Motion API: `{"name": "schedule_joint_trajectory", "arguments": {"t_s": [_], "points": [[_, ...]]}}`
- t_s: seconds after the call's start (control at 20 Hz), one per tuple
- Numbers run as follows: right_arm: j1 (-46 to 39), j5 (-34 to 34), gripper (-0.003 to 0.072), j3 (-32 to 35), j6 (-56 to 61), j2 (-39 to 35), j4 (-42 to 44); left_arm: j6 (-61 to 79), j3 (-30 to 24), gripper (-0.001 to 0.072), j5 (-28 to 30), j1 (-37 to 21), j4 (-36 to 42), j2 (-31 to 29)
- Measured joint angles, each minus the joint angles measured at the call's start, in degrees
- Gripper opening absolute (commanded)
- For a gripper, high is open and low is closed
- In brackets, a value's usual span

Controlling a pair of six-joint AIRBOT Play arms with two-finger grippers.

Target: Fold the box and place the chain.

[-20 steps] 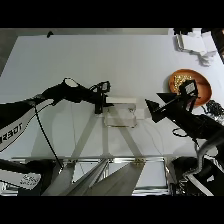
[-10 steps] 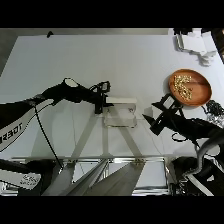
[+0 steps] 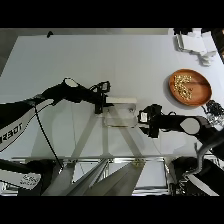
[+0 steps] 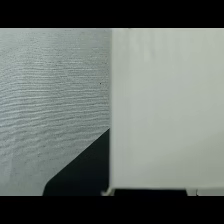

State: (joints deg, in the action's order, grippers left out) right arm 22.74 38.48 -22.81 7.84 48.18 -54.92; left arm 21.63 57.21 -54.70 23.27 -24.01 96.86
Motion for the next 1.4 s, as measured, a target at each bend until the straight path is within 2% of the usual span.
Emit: {"name": "schedule_joint_trajectory", "arguments": {"t_s": [0.15, 0.35, 0.55, 0.7, 0.9, 1.2, 1.4], "points": [[-2.0, 0.6, 0.0696, -0.5, -7.6, 5.7, 5.7, 0.0, 0.0, 0.0006, 0.0, 0.0, 0.0, 0.0], [-1.7, -0.7, 0.0697, -0.6, -11.3, 11.0, 9.2, 0.0, 0.0, 0.0006, 0.0, 0.0, 0.0, 0.0], [-1.4, -5.4, 0.0696, -0.7, -11.0, 14.3, 15.9, 0.0, 0.0, 0.0006, 0.0, 0.0, 0.0, 0.0], [-1.3, -8.3, 0.0696, -0.7, -5.3, 15.1, 19.3, 0.0, 0.0, 0.0006, 0.0, 0.0, 0.0, 0.0], [-1.3, -9.2, 0.0696, -0.8, 2.5, 15.1, 20.9, 0.0, 0.0, 0.0006, 0.0, 0.0, 0.0, 0.0], [-3.3, -7.6, 0.0695, -2.7, 7.0, 15.4, 18.6, 0.0, 0.0, 0.0006, 0.0, 0.0, 0.0, 0.0], [-5.1, -5.4, 0.0693, -4.7, 3.1, 17.0, 17.9, 0.0, 0.0, 0.0006, 0.0, 0.0, 0.0, 0.0]]}}
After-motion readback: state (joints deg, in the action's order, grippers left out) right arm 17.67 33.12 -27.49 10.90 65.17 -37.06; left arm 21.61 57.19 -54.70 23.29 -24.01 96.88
